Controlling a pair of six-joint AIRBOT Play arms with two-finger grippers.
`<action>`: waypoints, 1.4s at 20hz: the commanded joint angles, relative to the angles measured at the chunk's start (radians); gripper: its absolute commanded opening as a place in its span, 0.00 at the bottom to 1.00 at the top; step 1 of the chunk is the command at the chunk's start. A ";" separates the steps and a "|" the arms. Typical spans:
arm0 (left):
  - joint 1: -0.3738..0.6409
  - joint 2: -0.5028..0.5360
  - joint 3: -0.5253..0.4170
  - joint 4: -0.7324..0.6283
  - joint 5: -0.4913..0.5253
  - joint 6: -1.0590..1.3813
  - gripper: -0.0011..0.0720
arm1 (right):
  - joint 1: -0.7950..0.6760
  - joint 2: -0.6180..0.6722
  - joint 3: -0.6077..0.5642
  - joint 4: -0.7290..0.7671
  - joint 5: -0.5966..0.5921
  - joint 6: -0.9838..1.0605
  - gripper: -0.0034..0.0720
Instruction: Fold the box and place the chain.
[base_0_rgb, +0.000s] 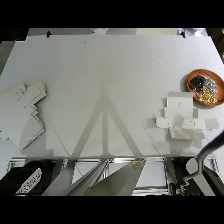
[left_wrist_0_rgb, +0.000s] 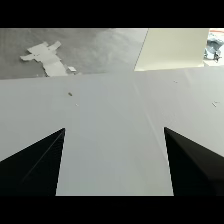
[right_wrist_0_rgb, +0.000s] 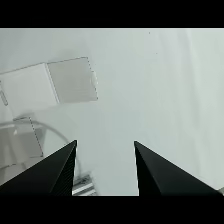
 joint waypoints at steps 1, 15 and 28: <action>-0.001 0.000 0.000 0.000 0.000 0.000 0.97 | -0.168 -0.134 0.000 0.079 0.002 -0.115 0.58; -0.001 0.000 0.000 0.000 0.000 0.000 0.97 | -0.313 -0.538 0.028 0.382 -0.109 -0.349 0.58; -0.001 0.000 0.000 0.000 0.000 0.000 0.97 | -0.309 -0.597 0.031 0.639 0.066 -0.502 0.06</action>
